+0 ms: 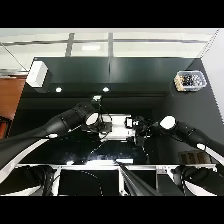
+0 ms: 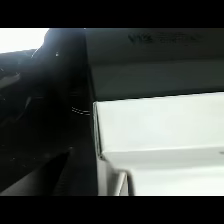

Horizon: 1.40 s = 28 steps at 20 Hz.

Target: Fold the box and place the chain.

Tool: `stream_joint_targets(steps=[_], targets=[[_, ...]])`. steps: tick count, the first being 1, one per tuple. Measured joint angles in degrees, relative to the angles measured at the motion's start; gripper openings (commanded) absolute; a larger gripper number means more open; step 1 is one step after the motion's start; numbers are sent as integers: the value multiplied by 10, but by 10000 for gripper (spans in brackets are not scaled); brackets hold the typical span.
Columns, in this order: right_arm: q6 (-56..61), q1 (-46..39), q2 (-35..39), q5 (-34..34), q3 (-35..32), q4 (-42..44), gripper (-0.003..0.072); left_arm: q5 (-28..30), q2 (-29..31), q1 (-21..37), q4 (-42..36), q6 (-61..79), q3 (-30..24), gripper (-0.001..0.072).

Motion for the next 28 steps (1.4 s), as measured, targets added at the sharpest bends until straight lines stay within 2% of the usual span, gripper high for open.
stream_joint_targets(steps=[4,5,15,18,19,20,23,24,25,26,28], targets=[[0,0,0,0,0,0,423,-5,-11,-15,4,-25,4,252],[0,0,0,0,0,0,423,-5,-13,-17,5,-30,4,225],[0,0,0,0,0,0,423,5,-16,-19,9,-49,5,216],[0,0,0,0,0,0,423,3,-16,-14,10,-49,5,119],[0,0,0,0,0,0,423,3,-16,-14,10,-49,5,48],[0,0,0,0,0,0,423,1,-16,-13,11,-49,5,23],[0,0,0,0,0,0,423,3,-16,-13,11,-49,5,23],[0,0,0,0,0,0,423,3,-16,-13,11,-49,5,30],[0,0,0,0,0,0,423,4,-16,-13,11,-49,5,141],[0,0,0,0,0,0,423,6,-16,-12,11,-48,5,321],[0,0,0,0,0,0,423,15,-16,-13,10,-48,5,340]])
